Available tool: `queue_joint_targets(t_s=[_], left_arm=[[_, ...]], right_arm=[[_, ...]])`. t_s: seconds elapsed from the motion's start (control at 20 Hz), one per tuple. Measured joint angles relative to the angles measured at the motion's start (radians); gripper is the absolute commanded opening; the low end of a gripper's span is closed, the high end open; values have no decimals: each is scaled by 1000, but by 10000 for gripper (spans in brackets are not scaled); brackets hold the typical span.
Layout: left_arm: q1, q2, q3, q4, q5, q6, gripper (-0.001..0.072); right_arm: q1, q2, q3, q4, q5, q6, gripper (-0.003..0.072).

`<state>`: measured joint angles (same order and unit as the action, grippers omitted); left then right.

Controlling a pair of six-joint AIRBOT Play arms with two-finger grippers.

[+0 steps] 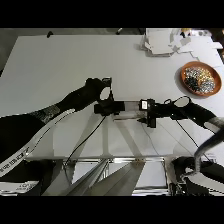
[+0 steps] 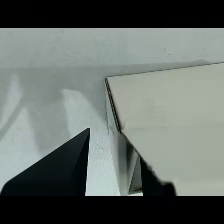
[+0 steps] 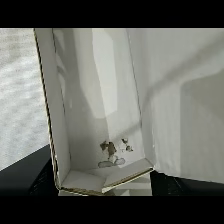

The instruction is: Fold the box and place the chain.

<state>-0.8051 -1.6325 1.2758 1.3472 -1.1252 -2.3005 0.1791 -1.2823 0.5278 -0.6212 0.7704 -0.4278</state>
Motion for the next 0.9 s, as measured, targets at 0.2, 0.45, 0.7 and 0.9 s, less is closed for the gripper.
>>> queue_joint_targets(t_s=[0.2,0.45,0.7,0.9], left_arm=[[-3,-29,47,0,-48,-10,307],[-9,-73,87,-14,-93,-14,307],[-11,-100,97,-28,-99,-16,134],[-13,-113,98,-30,-86,-26,96]], right_arm=[[0,0,0,0,0,0,403],[0,0,0,0,0,0,403],[0,0,0,0,0,0,403],[0,0,0,0,0,0,403]])
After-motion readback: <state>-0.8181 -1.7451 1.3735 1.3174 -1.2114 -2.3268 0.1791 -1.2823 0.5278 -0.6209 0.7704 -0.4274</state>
